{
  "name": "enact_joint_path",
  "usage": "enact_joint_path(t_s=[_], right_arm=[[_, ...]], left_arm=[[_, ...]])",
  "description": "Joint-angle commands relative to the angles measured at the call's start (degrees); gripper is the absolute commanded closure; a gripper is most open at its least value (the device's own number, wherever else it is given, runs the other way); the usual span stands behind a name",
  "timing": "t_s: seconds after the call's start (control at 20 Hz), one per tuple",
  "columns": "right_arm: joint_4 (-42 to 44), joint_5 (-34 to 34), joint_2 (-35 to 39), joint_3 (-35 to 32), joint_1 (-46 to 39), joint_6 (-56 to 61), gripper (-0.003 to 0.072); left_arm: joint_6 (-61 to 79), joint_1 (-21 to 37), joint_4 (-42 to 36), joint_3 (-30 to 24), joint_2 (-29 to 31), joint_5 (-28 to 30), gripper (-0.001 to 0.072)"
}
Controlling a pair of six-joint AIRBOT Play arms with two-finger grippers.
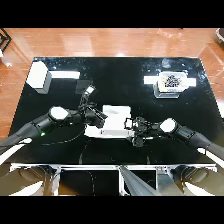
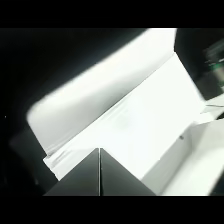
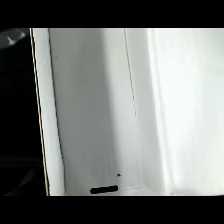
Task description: Fold the box and place the chain.
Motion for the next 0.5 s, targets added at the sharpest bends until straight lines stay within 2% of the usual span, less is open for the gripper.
enact_joint_path(t_s=[0.0, 0.25, 0.35, 0.45], right_arm=[[0.0, 0.0, 0.0, 0.0, 0.1, 0.0, 0.0389], [0.0, 0.0, 0.0, 0.0, 0.1, 0.0, 0.0389], [0.0, 0.0, 0.0, 0.0, 0.1, 0.0, 0.0389], [0.0, 0.0, 0.0, 0.0, 0.1, 0.0, 0.0389]], left_arm=[[0.4, -0.1, -0.5, -0.1, -3.6, -1.8, 0.0687], [-0.3, 2.9, 8.8, 2.8, -0.9, -3.5, 0.0688], [-0.3, 6.3, 10.8, 3.1, 3.0, -6.3, 0.0687], [-0.3, 10.4, 13.8, 3.1, 7.0, -12.9, 0.0685]])
